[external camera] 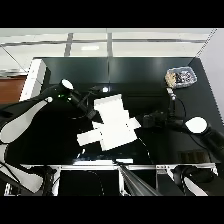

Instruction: Fold the box and place the chain.

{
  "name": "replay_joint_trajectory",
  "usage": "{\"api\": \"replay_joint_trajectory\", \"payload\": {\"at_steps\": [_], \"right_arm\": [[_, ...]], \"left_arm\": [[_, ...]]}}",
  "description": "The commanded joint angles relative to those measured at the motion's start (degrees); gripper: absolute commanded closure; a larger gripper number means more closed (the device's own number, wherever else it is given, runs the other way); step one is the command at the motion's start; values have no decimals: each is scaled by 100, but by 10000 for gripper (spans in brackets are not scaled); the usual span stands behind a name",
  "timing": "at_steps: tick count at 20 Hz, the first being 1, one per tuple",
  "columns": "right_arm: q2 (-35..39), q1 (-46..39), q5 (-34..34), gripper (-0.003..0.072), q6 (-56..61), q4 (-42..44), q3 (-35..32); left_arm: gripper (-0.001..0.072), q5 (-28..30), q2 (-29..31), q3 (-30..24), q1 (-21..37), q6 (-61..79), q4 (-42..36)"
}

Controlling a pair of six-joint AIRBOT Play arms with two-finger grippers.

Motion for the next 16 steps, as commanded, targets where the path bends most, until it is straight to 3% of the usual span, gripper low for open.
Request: {"api": "replay_joint_trajectory", "payload": {"at_steps": [1, 3, 6, 8, 11, 16], "right_arm": [[4, -55, 1521, -22, -1058, -1300, 717], [7, -55, 2120, -22, -2090, -1482, 994], [4, 103, 2074, -21, -3318, -1414, 946], [2, 286, 1672, -22, -3873, -1416, 789], [-7, 455, 1187, -22, -4494, -1416, 619], [-212, 605, 1150, -21, -5021, -1390, 487]], "left_arm": [[689, 7, 238, -13, 11, -129, 262], [689, 177, 715, -354, -170, -74, 273], [686, 1937, 1633, -1283, -649, 935, 273], [682, 2723, 1825, -1467, -885, 2114, 291], [682, 3254, 1759, -1464, -1056, 3257, 289], [681, 3381, 1714, -1353, -1113, 3158, 474]]}}
